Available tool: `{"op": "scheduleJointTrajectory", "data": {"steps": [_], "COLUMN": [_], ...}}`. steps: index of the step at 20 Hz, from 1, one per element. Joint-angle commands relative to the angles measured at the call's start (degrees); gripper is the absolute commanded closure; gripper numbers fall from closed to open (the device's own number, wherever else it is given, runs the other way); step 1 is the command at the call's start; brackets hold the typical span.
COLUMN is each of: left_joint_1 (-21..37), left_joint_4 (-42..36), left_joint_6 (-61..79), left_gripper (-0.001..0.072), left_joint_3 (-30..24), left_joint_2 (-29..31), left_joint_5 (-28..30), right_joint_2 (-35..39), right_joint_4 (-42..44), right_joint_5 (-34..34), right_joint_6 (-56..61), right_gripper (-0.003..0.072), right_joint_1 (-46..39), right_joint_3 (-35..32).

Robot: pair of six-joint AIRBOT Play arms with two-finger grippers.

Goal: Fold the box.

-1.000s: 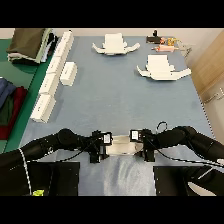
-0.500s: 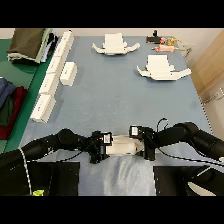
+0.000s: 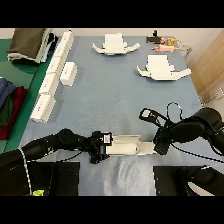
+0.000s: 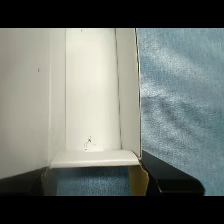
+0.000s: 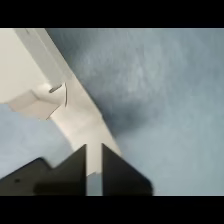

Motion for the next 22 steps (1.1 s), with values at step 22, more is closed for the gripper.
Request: {"op": "scheduleJointTrajectory", "data": {"steps": [22], "left_joint_1": [-0.04], "left_joint_4": [0.00], "left_joint_6": [-0.02], "left_gripper": [0.0237], "left_joint_3": [0.04], "left_joint_2": [0.04], "left_joint_5": [0.00], "right_joint_2": [-21.79], "right_joint_4": [29.75], "right_joint_5": [30.38], "right_joint_6": [8.26], "right_gripper": [0.0682], "right_joint_1": [0.11], "right_joint_3": [-2.08]}}
